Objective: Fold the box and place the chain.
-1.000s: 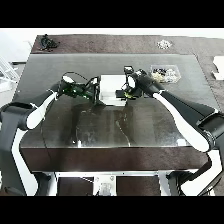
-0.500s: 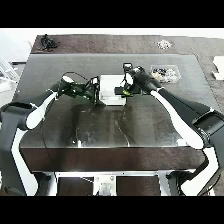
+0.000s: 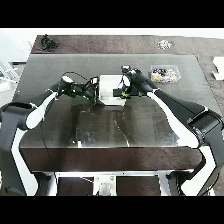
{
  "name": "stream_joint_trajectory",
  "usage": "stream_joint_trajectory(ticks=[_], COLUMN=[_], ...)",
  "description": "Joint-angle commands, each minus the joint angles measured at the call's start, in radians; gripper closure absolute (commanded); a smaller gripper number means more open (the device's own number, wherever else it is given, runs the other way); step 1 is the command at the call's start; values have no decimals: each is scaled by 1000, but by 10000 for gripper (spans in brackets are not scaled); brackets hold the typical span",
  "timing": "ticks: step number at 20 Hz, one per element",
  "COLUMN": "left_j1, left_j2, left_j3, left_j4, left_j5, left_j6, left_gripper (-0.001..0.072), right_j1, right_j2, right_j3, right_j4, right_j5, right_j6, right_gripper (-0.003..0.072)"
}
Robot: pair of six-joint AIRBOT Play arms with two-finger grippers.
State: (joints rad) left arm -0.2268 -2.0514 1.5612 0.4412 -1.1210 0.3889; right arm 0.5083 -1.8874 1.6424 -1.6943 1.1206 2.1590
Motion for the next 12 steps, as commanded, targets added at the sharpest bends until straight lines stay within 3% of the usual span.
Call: stream_joint_trajectory(ticks=[1,2,3,4,5,12], left_j1=[-1,-1,-1,0,-1,0], left_j2=[0,0,0,0,0,0], left_j3=[0,0,0,0,0,0], left_j4=[-1,-1,-1,-1,-1,-1], left_j5=[3,3,3,3,3,3], left_j6=[2,2,2,2,2,2], left_gripper=[250,250,250,251,251,251], right_j1=[3,3,3,3,3,-4], right_j2=[-8,-7,-5,-2,6,79], right_j3=[1,2,5,14,25,72], right_j4=[11,11,11,10,9,-1], right_j5=[-1,0,1,13,19,20], right_j6=[6,6,6,6,6,-9], right_gripper=[674,672,591,423,335,338])
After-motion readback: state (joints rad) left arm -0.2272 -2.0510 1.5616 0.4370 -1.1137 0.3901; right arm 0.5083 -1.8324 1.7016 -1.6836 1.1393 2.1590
